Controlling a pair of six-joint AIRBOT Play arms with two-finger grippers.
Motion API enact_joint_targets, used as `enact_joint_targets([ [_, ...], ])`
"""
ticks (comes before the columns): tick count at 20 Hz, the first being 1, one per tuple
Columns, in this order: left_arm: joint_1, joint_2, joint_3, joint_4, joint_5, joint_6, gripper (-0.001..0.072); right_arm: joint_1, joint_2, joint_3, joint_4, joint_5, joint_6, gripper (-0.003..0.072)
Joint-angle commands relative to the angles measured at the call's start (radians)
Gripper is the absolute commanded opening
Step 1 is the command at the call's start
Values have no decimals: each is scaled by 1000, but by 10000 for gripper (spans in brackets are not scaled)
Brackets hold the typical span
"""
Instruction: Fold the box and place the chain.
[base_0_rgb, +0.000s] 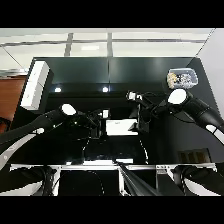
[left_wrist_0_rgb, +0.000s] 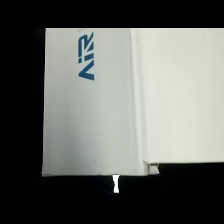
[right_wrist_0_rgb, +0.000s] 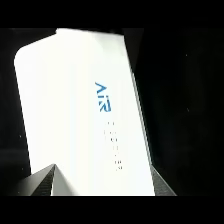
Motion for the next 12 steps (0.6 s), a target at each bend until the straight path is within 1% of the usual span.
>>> enact_joint_targets([
  [1,0,0,1,0,0,0,417,11,9,-4,-59,-37,29,685],
  [7,0,0,1,1,-1,0,417,46,10,-3,-99,-120,25,683],
  [8,0,0,1,1,-1,0,417,47,11,2,-98,-116,27,645],
  [9,0,0,1,1,-1,0,417,46,15,5,-96,-114,39,512],
  [10,0,0,1,1,-1,0,418,46,20,6,-95,-115,48,473],
  [12,0,0,1,1,-1,0,417,46,24,6,-95,-107,61,473],
])
